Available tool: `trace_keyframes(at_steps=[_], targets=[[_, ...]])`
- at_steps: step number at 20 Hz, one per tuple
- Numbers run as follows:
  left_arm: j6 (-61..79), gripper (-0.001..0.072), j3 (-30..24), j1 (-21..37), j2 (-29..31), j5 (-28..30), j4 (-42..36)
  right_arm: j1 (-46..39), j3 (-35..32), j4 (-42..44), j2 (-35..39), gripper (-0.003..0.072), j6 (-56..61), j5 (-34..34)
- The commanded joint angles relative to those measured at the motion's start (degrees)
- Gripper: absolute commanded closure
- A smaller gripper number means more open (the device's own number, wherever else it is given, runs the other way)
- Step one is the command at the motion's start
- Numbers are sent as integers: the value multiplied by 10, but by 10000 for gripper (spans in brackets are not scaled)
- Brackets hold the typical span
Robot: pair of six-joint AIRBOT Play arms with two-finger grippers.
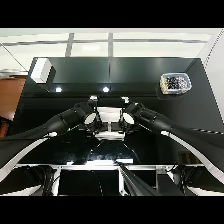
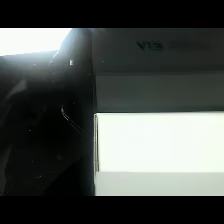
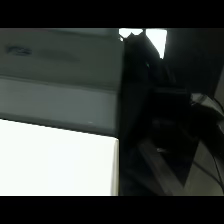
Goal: Fold the box and place the chain.
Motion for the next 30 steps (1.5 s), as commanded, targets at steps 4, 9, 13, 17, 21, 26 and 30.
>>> trace_keyframes(at_steps=[4, 9, 13, 17, 21, 26, 30], targets=[[-4, 678, 0, 0, 0, 1, -1, 0, 9, -1, 2, 471, 4, 31], [-4, 678, 0, 0, 0, 1, -1, 0, 9, -4, -1, 474, 5, 24], [-4, 678, 0, 0, 0, 1, -1, 0, 9, -2, -7, 474, 14, 31], [-4, 678, 0, 0, 0, 1, -1, 0, 9, -2, -7, 565, 14, 31], [-4, 678, 0, 0, 0, 1, -1, 1, 9, 1, -7, 656, 12, 30], [-4, 678, 0, 0, 0, 1, -3, 0, 9, 0, -7, 651, 10, 31], [-4, 678, 0, 0, 0, 1, -3, -3, 13, 0, -4, 239, -2, 47]])
